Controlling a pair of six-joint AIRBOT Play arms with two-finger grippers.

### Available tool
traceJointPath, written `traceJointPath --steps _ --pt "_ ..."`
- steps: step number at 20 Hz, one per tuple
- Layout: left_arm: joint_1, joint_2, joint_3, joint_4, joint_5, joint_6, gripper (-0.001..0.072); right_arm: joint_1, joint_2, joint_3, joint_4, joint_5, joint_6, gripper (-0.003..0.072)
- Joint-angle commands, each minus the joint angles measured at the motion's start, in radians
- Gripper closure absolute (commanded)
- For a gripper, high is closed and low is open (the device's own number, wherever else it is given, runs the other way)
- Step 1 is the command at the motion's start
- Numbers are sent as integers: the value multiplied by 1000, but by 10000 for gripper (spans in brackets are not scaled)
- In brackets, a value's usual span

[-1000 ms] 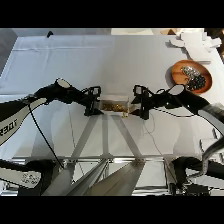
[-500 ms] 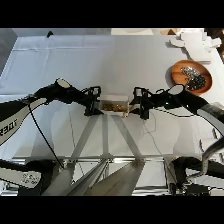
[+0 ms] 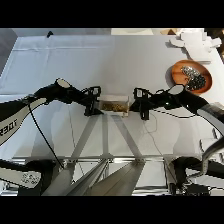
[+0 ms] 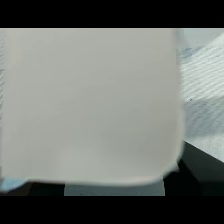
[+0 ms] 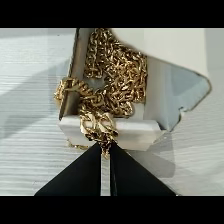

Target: Fold the box and place the chain.

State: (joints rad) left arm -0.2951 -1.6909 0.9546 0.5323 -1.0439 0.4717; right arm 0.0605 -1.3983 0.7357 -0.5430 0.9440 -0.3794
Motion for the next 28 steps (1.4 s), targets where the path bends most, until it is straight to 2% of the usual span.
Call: traceJointPath --steps 1,3,7,12,18,22,28 --pt "0 1 0 0 0 0 389 1 0 0 -3 10 9 671" --pt "0 1 0 0 0 0 389 1 7 0 -16 5 31 672" --pt "0 1 0 0 0 0 389 0 54 0 -161 -34 204 673" --pt "0 1 0 0 0 0 389 1 129 0 -174 -37 298 674" --pt "0 1 0 0 0 0 389 1 265 0 -199 64 446 674" --pt "0 1 0 0 0 0 389 1 313 0 -143 108 515 674" --pt "0 1 0 0 0 0 389 25 328 0 91 47 514 674"
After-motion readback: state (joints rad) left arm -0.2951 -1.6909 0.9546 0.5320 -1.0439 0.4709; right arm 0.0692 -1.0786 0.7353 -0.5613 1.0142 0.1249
